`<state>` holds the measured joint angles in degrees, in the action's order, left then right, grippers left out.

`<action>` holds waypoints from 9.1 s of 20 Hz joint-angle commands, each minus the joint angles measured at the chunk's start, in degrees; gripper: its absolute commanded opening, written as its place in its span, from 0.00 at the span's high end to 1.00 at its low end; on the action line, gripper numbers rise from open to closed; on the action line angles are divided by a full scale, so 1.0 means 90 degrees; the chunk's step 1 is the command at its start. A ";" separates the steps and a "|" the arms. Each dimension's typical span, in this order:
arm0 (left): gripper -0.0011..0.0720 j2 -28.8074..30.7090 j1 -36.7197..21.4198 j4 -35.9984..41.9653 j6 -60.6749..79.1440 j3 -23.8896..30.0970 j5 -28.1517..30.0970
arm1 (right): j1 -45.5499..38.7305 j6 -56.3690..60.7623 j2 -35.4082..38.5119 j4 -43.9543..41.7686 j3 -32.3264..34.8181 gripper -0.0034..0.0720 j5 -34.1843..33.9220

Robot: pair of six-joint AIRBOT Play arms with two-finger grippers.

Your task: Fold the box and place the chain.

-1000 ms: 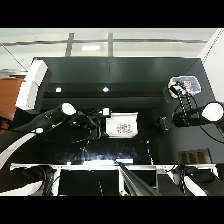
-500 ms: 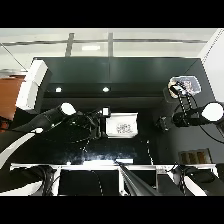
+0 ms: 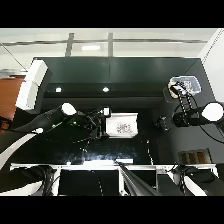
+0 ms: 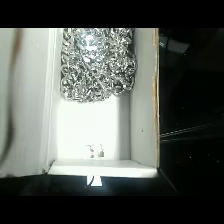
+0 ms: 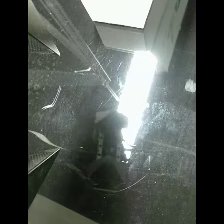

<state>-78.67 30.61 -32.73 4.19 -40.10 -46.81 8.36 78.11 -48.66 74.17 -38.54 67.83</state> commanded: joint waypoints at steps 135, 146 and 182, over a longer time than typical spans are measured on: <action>0.33 -0.0024 0.0010 -0.0364 0.0007 0.0000 0.0000 | 0.2035 -0.5411 -0.2237 -0.2375 -0.1020 0.55 -0.0515; 0.33 -0.0024 0.0010 -0.0364 0.0007 0.0000 0.0000 | 0.2035 -0.5338 -0.2237 -0.2283 -0.0845 0.43 -0.0542; 0.33 -0.0024 0.0010 -0.0364 0.0010 0.0000 0.0007 | 0.1107 -0.1814 -0.2968 -0.5586 0.0362 0.93 -0.0899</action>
<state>-78.85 30.65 -36.03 4.32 -40.12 -46.76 17.87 61.63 -73.71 21.87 -35.38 60.90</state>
